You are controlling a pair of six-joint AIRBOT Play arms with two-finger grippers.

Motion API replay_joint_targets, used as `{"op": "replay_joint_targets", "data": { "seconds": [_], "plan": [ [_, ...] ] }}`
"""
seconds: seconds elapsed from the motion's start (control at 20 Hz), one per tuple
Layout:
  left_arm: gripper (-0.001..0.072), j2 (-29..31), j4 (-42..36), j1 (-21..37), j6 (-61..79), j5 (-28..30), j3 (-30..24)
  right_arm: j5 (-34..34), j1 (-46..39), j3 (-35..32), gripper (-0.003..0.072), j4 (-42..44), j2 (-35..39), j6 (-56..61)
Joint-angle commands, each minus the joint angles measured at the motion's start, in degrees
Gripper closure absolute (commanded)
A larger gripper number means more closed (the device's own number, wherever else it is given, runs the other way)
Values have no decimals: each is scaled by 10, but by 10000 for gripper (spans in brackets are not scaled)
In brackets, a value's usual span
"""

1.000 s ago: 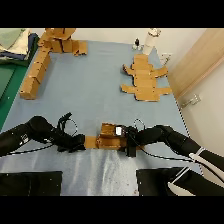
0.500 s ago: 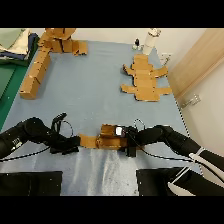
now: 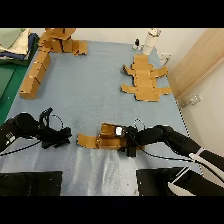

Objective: Fold the box.

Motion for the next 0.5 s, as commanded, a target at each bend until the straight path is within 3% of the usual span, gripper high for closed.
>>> {"op": "replay_joint_targets", "data": {
  "seconds": [0.0,0.1,0.45],
  "plan": [
    [698,-52,-98,9,95,26,2,0,0,0,174,0,0,0],
    [699,-65,-135,9,135,40,2,0,0,0,174,0,0,0],
    [699,-69,-134,-19,150,71,2,0,0,0,174,0,0,0]
  ]
}}
